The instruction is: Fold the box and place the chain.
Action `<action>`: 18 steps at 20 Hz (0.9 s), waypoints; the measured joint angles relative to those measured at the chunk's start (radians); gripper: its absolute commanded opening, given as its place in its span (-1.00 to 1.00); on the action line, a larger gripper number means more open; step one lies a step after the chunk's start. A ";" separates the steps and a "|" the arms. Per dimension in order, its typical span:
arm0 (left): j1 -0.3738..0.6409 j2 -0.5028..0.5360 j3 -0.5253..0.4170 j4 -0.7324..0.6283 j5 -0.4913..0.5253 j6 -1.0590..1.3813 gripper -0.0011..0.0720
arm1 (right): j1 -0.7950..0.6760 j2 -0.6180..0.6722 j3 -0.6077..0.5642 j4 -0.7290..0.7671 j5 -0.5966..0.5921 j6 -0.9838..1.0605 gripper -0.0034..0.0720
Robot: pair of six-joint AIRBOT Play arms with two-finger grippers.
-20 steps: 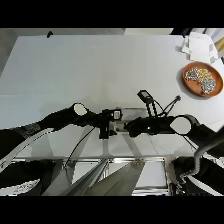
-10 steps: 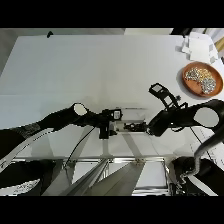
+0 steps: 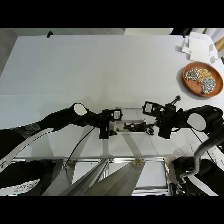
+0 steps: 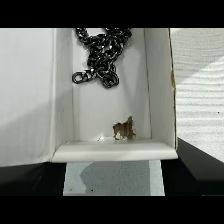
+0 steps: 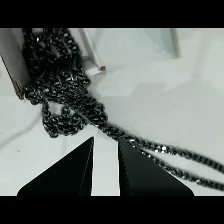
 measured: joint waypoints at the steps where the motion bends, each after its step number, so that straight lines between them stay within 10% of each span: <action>1: 0.000 0.000 0.000 0.000 0.000 0.000 -0.75 | 0.000 -0.001 -0.021 0.000 -0.018 -0.036 -0.43; 11: 0.000 0.000 0.000 0.000 0.000 0.000 -0.75 | 0.000 -0.058 -0.156 0.154 -0.205 -0.310 -0.31; 14: 0.000 0.000 0.000 0.000 0.000 0.000 -0.75 | 0.000 -0.096 -0.163 0.182 -0.227 -0.347 -0.79; 18: 0.000 0.000 0.000 0.000 0.000 0.000 -0.75 | 0.000 -0.114 -0.166 0.172 -0.208 -0.358 -0.86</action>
